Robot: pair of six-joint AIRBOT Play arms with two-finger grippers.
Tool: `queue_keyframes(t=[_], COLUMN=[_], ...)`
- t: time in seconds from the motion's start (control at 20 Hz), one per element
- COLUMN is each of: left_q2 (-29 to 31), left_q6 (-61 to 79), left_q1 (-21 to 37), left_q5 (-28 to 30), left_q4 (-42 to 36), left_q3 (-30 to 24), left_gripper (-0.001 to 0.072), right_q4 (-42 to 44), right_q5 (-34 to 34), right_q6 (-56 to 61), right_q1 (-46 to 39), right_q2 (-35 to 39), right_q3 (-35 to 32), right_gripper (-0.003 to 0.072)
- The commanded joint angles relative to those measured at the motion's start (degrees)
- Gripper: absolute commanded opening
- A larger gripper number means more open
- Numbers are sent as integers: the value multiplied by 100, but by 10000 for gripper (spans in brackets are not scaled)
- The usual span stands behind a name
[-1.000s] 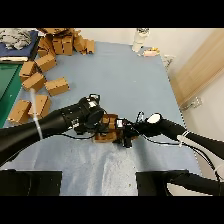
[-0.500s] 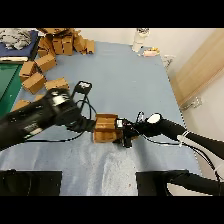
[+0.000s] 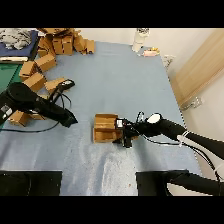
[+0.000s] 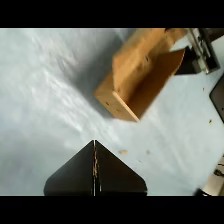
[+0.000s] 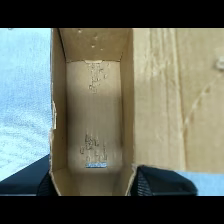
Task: Fold the box.
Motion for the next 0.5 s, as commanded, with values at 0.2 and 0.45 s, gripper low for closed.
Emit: queue_keyframes(t=[0.2,0.45], left_q2=[-1196,-782], left_q6=[4767,5678], left_q1=[57,-754], left_q5=[1720,1545], left_q4=[-1331,-1228], left_q3=[-4,-627], left_gripper=[9,8], right_q4=[11,7], right_q5=[-7,-120], right_q6=[0,2], right_q1=[2,2], right_q2=[2,2], right_q3=[-2,-2], right_gripper=[505,505])
